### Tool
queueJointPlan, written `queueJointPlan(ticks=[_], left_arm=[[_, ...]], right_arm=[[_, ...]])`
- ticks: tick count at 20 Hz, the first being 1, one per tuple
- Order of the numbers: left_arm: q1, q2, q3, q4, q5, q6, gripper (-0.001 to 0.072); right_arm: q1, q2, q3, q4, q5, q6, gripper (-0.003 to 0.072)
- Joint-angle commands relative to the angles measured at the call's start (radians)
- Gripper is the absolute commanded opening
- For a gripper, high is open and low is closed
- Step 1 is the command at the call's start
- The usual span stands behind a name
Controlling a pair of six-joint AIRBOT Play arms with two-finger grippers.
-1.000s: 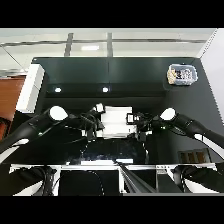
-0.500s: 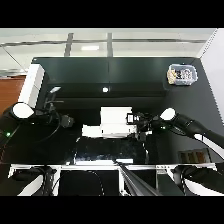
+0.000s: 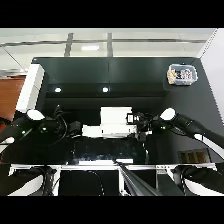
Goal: Fold the box and place the chain.
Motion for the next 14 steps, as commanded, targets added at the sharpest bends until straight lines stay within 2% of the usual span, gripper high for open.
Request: queueJointPlan(ticks=[1,7,10,11,12,13,14], left_arm=[[-0.083,-0.066,-0.002,-0.112,0.052,0.031,0.002],[-0.08,-0.076,0.006,-0.296,-0.002,0.276,0.0021],[-0.078,-0.076,0.045,-0.303,-0.053,0.32,0.0033],[-0.078,-0.075,0.06,-0.303,-0.06,0.318,0.0157],[-0.078,-0.075,0.078,-0.303,-0.063,0.315,0.0355],[-0.078,-0.075,0.093,-0.303,-0.064,0.314,0.0497],[-0.079,-0.075,0.108,-0.303,-0.064,0.312,0.0541]], right_arm=[[0.0,-0.001,0.0,0.0,0.0,0.0,0.0097],[0.0,-0.001,0.0,0.0,0.0,0.0,0.0097],[0.0,-0.001,0.0,0.0,0.0,0.0,0.0097],[0.0,-0.001,0.0,0.0,0.0,0.0,0.0098],[0.0,-0.001,0.0,0.0,0.0,0.0,0.0098],[0.0,-0.001,0.0,0.0,0.0,0.0,0.0098],[0.0,-0.001,0.0,0.0,0.0,0.0,0.0097]])
